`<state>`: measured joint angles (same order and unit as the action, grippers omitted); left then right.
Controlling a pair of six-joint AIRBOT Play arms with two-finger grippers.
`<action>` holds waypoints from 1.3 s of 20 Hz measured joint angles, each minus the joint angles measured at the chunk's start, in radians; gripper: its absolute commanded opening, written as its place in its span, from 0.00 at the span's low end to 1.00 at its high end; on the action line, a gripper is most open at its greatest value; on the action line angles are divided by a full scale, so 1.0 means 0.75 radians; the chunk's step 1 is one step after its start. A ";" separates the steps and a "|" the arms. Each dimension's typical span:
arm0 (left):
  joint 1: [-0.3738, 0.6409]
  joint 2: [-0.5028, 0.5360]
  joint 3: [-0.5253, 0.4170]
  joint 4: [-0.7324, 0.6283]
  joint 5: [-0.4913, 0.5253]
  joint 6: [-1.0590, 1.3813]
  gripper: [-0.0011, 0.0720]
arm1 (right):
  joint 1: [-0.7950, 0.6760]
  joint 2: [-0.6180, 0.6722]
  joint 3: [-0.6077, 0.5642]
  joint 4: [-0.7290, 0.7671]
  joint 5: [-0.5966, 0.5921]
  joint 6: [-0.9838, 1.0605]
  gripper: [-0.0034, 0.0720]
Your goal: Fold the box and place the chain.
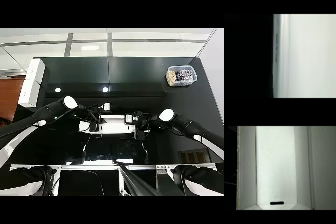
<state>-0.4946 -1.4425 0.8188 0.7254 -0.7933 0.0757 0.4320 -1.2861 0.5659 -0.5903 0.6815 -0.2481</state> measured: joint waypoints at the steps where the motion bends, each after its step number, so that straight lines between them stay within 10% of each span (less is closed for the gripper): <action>1: 0.000 0.000 0.000 0.000 0.000 0.000 0.05 | 0.000 0.000 0.000 -0.001 -0.002 0.001 0.93; 26: 0.000 -0.001 0.000 -0.004 0.001 -0.002 0.05 | -0.058 -0.002 0.006 0.020 0.062 0.023 0.93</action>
<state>-0.4946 -1.4429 0.8188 0.7223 -0.7925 0.0746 0.3885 -1.2873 0.5701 -0.5751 0.7277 -0.2306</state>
